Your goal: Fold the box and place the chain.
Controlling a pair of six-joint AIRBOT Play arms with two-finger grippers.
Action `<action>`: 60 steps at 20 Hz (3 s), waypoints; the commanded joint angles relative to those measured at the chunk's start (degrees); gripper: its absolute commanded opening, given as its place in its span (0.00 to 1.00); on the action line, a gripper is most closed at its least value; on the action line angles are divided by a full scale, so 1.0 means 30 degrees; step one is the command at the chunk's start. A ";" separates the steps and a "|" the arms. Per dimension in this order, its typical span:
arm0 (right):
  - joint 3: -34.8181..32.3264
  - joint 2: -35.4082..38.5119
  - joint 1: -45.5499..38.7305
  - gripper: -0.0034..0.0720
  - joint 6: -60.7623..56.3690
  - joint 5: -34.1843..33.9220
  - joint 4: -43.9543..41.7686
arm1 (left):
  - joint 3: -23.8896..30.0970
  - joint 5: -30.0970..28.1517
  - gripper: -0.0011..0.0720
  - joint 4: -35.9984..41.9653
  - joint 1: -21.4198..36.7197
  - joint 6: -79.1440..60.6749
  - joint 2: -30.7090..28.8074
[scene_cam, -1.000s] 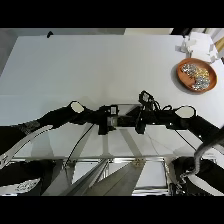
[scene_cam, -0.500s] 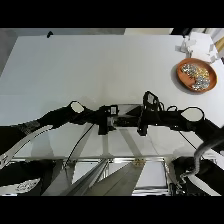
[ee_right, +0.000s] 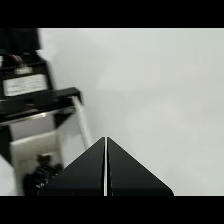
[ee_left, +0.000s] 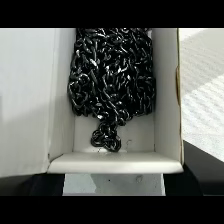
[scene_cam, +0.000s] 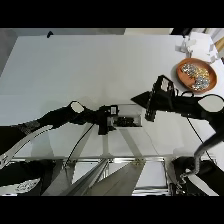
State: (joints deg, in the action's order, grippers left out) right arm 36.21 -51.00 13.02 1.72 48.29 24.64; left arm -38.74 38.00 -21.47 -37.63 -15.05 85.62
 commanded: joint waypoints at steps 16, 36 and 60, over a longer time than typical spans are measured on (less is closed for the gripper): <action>0.0627 -0.3512 0.1479 0.29 0.0066 0.3774 0.3949 | 0.0007 -0.0007 0.42 0.0000 0.0007 0.0000 -0.0015; 0.0619 -0.3577 0.2543 0.16 -0.0160 0.2535 0.6375 | 0.0007 -0.0007 0.42 0.0000 0.0007 0.0000 -0.0015; -0.0503 -0.3614 0.2543 0.14 -0.0794 0.1501 0.5319 | 0.0007 -0.0007 0.42 0.0000 0.0007 0.0000 -0.0015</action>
State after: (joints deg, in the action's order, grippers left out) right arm 35.86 -61.78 20.62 -0.12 52.99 41.71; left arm -38.74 38.00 -21.32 -37.60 -14.90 85.62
